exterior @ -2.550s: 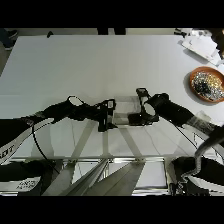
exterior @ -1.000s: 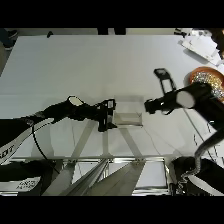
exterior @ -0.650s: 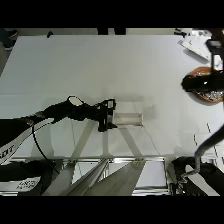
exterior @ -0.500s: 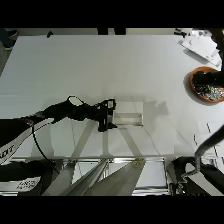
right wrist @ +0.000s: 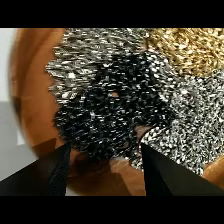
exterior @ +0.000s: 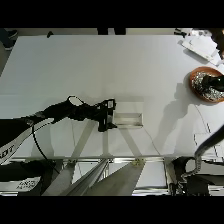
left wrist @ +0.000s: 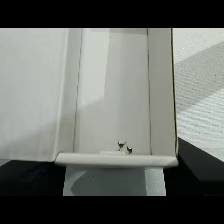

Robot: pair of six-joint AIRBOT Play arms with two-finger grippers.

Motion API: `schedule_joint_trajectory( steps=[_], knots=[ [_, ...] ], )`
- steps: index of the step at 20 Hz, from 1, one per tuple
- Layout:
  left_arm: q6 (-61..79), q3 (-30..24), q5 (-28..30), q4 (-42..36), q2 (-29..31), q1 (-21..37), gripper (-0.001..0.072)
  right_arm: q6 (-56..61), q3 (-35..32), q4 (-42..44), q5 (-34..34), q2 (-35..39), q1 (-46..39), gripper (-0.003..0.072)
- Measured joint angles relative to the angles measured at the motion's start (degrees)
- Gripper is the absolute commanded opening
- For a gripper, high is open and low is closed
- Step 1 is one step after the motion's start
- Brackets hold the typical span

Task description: Fold the box and place the chain.

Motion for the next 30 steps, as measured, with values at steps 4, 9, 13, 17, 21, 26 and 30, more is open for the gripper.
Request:
schedule_joint_trajectory(
  steps=[4, 9, 13, 17, 21, 26, 30],
  knots=[
    [0.02, 0.00, 0.00, 0.00, 0.00, 0.00, 0.0272, -1.25, 0.96, 3.10, -1.22, -4.74, -1.22, 0.0389],
    [0.00, 0.00, -0.02, 0.00, 0.00, 0.00, 0.0272, -2.64, 1.29, 6.14, -1.07, -6.62, -1.64, 0.0281],
    [0.00, 0.00, -0.02, 0.00, 0.00, 0.00, 0.0272, -3.02, 1.33, 7.41, -0.39, -6.93, -1.68, 0.0158],
    [0.00, 0.00, -0.02, 0.00, 0.00, 0.00, 0.0272, -3.13, 1.36, 7.61, 0.44, -7.04, -1.70, 0.0085],
    [0.02, 0.00, -0.02, 0.00, 0.00, 0.00, 0.0272, -3.21, 1.36, 7.65, 1.44, -6.71, -1.68, 0.0022],
    [0.00, 0.00, -0.02, 0.00, 0.00, 0.00, 0.0272, -3.23, 1.31, 7.26, 1.88, -4.09, -1.99, 0.0022],
    [0.00, 0.00, -0.02, 0.00, 0.00, 0.00, 0.0272, -3.19, 1.31, 7.23, 2.32, -0.83, -2.97, 0.0022]
  ],
)
